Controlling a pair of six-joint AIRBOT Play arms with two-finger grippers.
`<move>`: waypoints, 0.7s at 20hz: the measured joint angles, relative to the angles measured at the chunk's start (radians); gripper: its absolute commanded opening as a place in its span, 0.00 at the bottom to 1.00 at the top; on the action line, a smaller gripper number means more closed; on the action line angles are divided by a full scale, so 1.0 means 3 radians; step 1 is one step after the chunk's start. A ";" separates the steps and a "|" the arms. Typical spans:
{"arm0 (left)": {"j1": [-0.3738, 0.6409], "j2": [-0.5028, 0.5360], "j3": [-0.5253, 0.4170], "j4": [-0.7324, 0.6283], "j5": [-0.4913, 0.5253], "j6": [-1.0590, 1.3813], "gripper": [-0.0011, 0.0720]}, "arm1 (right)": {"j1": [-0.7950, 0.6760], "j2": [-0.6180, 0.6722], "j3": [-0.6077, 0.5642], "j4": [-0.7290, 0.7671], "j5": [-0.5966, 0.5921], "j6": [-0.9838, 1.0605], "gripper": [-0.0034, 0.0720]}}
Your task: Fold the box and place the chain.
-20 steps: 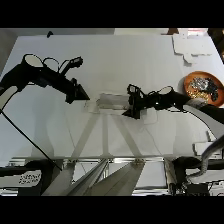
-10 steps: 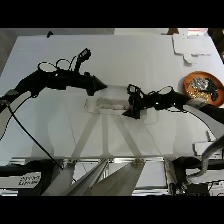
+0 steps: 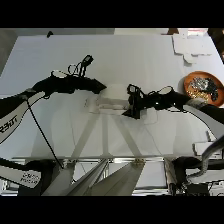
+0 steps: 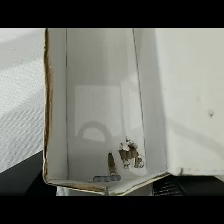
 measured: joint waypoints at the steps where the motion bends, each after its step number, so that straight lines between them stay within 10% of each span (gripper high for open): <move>1: 0.0006 -0.0006 0.0000 0.0024 0.0000 -0.0010 0.02 | 0.0000 0.0000 0.0000 0.0000 0.0000 -0.0001 0.74; 10: 0.0276 0.0596 0.0000 0.0679 -0.0863 0.0209 0.06 | 0.0000 0.0000 0.0000 0.0000 0.0001 -0.0001 0.74; 12: 0.0309 0.0727 -0.0003 0.0938 -0.1190 0.0435 0.62 | 0.0000 0.0000 0.0000 0.0000 0.0001 -0.0001 0.74; 14: 0.0317 0.0815 -0.0037 0.1132 -0.1375 0.0573 0.81 | -0.0001 0.0000 0.0000 0.0000 0.0001 -0.0001 0.74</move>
